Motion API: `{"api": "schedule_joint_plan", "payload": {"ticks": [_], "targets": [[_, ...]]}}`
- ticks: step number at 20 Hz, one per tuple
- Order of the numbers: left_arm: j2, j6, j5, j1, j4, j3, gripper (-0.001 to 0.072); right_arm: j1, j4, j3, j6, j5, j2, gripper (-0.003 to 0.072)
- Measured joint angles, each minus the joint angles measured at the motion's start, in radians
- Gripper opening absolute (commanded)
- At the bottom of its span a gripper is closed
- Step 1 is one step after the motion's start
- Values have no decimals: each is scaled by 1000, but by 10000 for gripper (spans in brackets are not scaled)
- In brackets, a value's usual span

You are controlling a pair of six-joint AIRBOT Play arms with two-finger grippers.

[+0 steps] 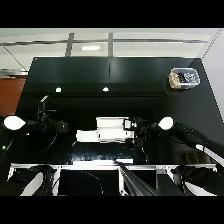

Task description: Fold the box and place the chain.

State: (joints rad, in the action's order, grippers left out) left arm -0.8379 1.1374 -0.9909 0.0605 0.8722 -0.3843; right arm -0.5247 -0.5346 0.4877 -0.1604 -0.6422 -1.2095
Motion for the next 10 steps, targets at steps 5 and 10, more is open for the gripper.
{"api": "schedule_joint_plan", "payload": {"ticks": [5, 10], "targets": [[-68, 169, -43, 95, -26, 88, 30, 0, 0, 0, 0, 0, 0, 474], [-179, 81, -41, 36, -183, 114, 34, 0, 0, 0, 0, 0, 0, 474]]}}
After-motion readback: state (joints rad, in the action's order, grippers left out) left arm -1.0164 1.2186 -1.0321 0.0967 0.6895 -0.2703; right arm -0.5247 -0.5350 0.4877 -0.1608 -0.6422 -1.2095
